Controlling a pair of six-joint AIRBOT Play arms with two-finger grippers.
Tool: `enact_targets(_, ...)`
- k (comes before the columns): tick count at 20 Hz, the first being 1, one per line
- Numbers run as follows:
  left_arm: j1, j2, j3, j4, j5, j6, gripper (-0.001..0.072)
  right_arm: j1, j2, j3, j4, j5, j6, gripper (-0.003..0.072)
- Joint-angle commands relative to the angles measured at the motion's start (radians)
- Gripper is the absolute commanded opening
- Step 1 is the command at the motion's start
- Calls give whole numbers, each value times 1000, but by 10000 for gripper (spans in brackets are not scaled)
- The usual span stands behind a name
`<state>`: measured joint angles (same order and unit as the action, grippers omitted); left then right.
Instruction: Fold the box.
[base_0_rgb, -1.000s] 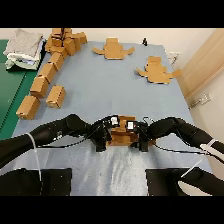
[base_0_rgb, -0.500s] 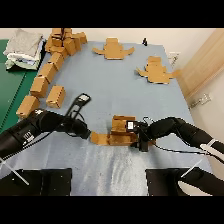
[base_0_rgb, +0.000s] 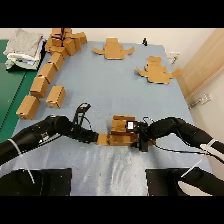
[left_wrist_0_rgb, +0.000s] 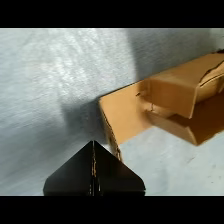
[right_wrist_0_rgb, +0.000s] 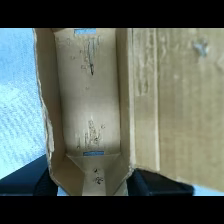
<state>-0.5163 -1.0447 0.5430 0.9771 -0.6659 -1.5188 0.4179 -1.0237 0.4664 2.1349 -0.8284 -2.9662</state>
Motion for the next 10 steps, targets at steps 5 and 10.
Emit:
enact_targets(5,-45,-16,6,-186,48,69,13,0,1,0,0,0,0,556)
enact_targets(10,-32,19,16,-141,15,84,13,0,1,0,0,0,0,556)
